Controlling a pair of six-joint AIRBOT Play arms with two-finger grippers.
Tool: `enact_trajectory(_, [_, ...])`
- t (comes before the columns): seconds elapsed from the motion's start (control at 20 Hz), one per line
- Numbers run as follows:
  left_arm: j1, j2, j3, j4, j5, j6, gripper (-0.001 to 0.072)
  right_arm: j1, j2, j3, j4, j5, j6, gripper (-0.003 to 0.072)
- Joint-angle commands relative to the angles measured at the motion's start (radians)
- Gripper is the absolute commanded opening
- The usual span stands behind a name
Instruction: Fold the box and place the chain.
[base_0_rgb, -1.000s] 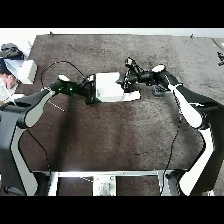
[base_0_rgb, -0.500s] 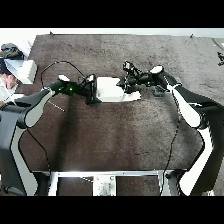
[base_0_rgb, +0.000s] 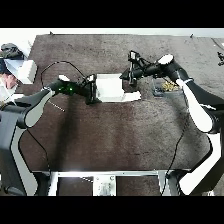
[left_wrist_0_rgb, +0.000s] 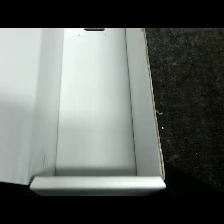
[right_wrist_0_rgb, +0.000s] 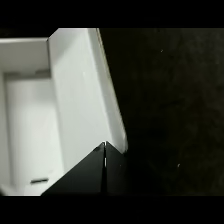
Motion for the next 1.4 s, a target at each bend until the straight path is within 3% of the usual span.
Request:
enact_trajectory(0.0, [0.001, 0.0, 0.0, -0.001, 0.0, -0.002, 0.0353, -0.006, 0.038, 0.002, -0.212, 0.116, 0.049, 0.0404])
enact_trajectory(0.05, [0.001, 0.0, 0.0, -0.001, 0.0, -0.002, 0.0352, -0.005, 0.032, 0.0, -0.266, 0.115, 0.067, 0.0577])
enact_trajectory(0.1, [0.001, 0.0, 0.0, -0.001, 0.0, -0.002, 0.0352, -0.004, 0.022, 0.0, -0.292, 0.117, 0.078, 0.0593])
enact_trajectory(0.8, [0.001, 0.0, 0.0, -0.001, 0.0, -0.002, 0.0352, 0.053, -0.077, 0.0, -0.326, 0.08, 0.116, 0.059])
enact_trajectory(0.9, [0.001, 0.0, 0.0, -0.001, 0.0, -0.002, 0.0352, 0.055, -0.077, 0.0, -0.295, 0.077, 0.12, 0.0582])
enact_trajectory(0.95, [0.001, 0.0, 0.0, -0.001, 0.0, -0.002, 0.0352, 0.055, -0.077, 0.0, -0.276, 0.08, 0.12, 0.0493])
enact_trajectory(1.05, [0.001, 0.0, 0.0, -0.001, 0.0, -0.002, 0.0352, 0.055, -0.077, 0.0, -0.273, 0.081, 0.138, 0.0479])
enact_trajectory(1.15, [0.001, 0.0, 0.0, -0.001, 0.0, -0.002, 0.0352, 0.055, -0.077, 0.0, -0.273, 0.115, 0.138, 0.032])
enact_trajectory(1.35, [0.001, 0.0, 0.0, -0.001, 0.0, -0.002, 0.0352, 0.063, -0.078, 0.0, -0.253, 0.132, 0.137, 0.0319])
